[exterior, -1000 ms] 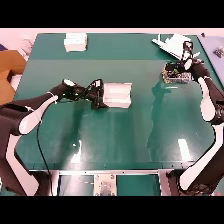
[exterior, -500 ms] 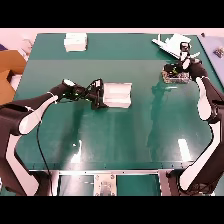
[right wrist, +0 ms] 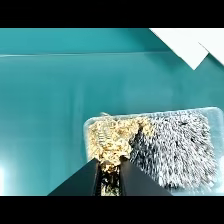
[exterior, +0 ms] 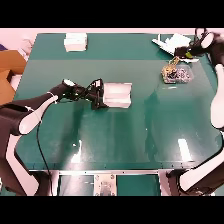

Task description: Fold the box and place the chain.

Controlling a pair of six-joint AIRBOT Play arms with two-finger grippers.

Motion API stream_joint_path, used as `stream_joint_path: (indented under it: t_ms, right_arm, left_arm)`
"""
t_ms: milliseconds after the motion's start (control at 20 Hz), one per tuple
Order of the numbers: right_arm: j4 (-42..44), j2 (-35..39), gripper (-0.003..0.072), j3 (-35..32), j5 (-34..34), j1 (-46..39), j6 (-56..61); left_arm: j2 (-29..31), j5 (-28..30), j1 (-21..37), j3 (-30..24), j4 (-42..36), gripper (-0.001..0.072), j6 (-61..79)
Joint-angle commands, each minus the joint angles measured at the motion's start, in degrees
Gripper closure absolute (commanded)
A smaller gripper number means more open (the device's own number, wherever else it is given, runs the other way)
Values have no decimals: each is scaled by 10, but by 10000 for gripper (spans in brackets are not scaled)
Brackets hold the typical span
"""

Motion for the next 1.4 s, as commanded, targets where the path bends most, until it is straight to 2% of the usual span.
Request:
stream_joint_path:
  t_ms: [0,150,350,600,1050,1350]
  right_arm:
    - [-2,93,681,2,80,25,-5]
    - [-3,177,681,2,114,67,-6]
    - [-4,271,681,2,111,122,-10]
    - [-3,340,681,2,112,179,-9]
    - [-2,352,680,0,112,284,-7]
    - [10,350,681,-16,97,321,-7]
  left_arm:
    - [0,0,0,0,0,181,0]
    - [0,0,0,0,0,181,0]
    - [0,0,0,0,0,181,0]
    - [0,0,0,0,0,181,0]
    - [0,0,0,0,0,181,0]
    - [0,0,0,0,0,180,0]
